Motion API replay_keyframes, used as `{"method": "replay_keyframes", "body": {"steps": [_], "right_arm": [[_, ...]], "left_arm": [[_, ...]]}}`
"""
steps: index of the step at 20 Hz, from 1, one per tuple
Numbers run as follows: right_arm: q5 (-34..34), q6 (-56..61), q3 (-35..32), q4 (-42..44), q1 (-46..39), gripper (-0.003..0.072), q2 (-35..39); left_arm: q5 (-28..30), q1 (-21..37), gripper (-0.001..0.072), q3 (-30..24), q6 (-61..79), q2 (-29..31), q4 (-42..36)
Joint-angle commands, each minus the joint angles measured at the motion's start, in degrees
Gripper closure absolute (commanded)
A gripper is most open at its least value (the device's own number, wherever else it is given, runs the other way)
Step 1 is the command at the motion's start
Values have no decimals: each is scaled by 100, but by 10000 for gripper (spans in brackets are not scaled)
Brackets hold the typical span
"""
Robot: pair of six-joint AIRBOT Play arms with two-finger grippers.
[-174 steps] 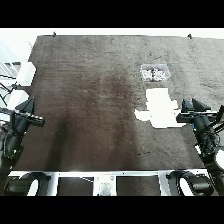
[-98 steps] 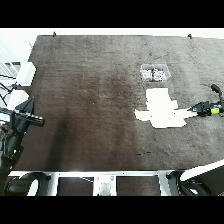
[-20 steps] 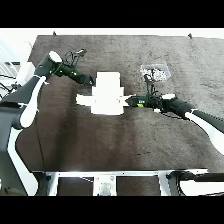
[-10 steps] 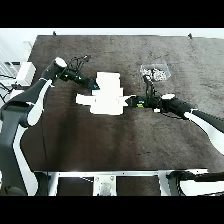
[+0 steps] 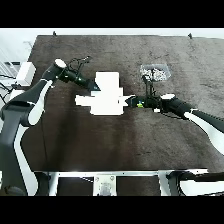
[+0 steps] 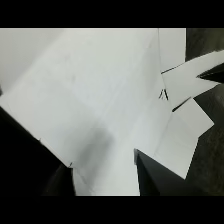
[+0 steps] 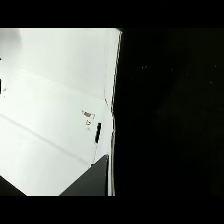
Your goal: Fold the box and place the chain.
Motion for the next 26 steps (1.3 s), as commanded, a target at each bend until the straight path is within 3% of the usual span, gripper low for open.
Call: {"method": "replay_keyframes", "body": {"steps": [1,6,7,8,9,10,12,13,15,22,26], "right_arm": [[0,-28,-2,-20,2,680,2],[-2,-33,-2,-22,2,680,2],[0,-44,-2,-24,2,680,2],[-2,-46,-2,-24,2,680,2],[0,-46,-2,-24,2,680,2],[0,-46,-2,-26,2,679,2],[0,-46,-2,-26,2,679,2],[0,-46,-2,-26,2,661,2],[11,-42,-2,-17,-79,363,28],[44,-42,-2,-2,-1023,339,763],[437,-42,-4,-7,-1419,339,817]], "left_arm": [[-111,0,363,4,157,-4,-76],[31,0,365,4,251,-4,-129],[70,0,425,2,271,-4,-131],[133,0,532,2,273,-4,-149],[192,0,533,2,306,-4,-201],[214,0,619,2,356,-4,-267],[269,0,689,0,437,-4,-275],[256,0,691,-2,555,-4,-273],[138,0,691,-4,1113,-4,-262],[-348,7,698,-46,3158,-2,-391],[-332,90,698,-765,4214,225,-1073]]}}
